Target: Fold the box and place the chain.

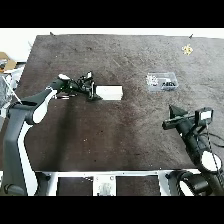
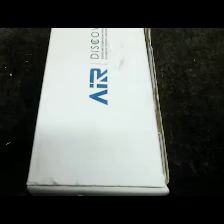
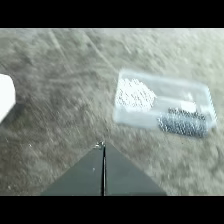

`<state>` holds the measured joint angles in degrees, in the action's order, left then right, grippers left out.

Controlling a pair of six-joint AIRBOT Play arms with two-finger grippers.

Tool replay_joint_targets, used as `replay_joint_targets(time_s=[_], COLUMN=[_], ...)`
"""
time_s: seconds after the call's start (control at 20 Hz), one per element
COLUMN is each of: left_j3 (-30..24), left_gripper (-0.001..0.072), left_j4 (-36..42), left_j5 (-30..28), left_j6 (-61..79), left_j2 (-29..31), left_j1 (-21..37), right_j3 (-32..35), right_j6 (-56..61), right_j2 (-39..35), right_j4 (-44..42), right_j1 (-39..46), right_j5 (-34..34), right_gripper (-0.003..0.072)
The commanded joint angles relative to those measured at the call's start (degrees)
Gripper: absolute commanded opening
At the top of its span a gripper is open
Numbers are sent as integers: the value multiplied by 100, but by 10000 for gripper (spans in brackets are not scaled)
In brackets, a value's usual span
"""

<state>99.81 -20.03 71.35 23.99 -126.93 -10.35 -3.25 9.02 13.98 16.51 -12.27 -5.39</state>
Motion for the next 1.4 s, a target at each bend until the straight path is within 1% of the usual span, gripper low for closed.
replay_joint_targets(time_s=[0.0, 0.6, 0.85, 0.9, 0.95, 1.05, 1.2, 1.3, 1.35], left_j3=[7, 7, 7, 7, 7, 9, 50, 138, 190], left_gripper=[462, 461, 459, 372, 9, 11, 10, 10, 10], left_j4=[103, 181, 188, 275, 337, 391, 378, 372, 369], left_j5=[7, 85, 269, 286, 387, 304, -35, -634, -1071], left_j6=[2, -4, -20, -44, -195, -428, -828, -1488, -1895], left_j2=[4, 4, 4, 9, 55, 284, 1027, 1681, 2024], left_j1=[4, 4, 4, 4, 7, 24, 234, 518, 715], right_j3=[398, 398, 398, 398, 398, 398, 398, 398, 398], right_j6=[4, 4, 4, 4, 4, 4, 4, 4, 4], right_j2=[-446, -446, -446, -446, -446, -446, -446, -448, -446], right_j4=[-26, -28, -28, -28, -28, -28, -28, -28, -28], right_j1=[0, 0, 0, 0, 0, 0, 0, 0, 0], right_j5=[-153, -151, -151, -151, -151, -153, -151, -151, -151], right_gripper=[2, 2, 2, 2, 2, 2, 2, 2, 2])
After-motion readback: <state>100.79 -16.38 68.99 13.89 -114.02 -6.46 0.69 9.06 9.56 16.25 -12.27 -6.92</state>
